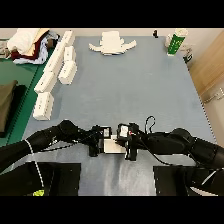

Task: Fold the box.

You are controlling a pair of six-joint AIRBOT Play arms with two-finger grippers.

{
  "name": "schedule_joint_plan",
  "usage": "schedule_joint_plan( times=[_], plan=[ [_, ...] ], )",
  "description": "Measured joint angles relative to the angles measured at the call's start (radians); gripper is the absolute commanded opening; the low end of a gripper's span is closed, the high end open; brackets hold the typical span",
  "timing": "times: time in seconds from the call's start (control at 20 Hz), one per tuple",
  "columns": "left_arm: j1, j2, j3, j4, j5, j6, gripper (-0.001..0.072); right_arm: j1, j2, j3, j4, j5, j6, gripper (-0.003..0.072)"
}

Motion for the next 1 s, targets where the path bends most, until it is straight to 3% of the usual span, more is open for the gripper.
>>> schedule_joint_plan(
  times=[0.05, 0.1, 0.15, 1.0],
  plan=[
    [0.0, 0.0, 0.0, 0.0, 0.0, 0.0, 0.0479, 0.008, -0.012, 0.0, -0.011, 0.005, -0.007, 0.0213],
    [0.0, 0.0, 0.0, 0.0, 0.0, 0.0, 0.0479, 0.014, -0.024, 0.0, -0.021, 0.009, -0.015, 0.0384],
    [0.0, 0.0, 0.0, 0.0, 0.0, 0.0, 0.0479, 0.019, -0.033, 0.0, -0.028, 0.01, -0.028, 0.0452],
    [0.0, 0.0, 0.0, 0.0, 0.0, 0.0, 0.0479, 0.03, -0.088, 0.024, -0.05, -0.027, -0.243, 0.0484]
  ],
)
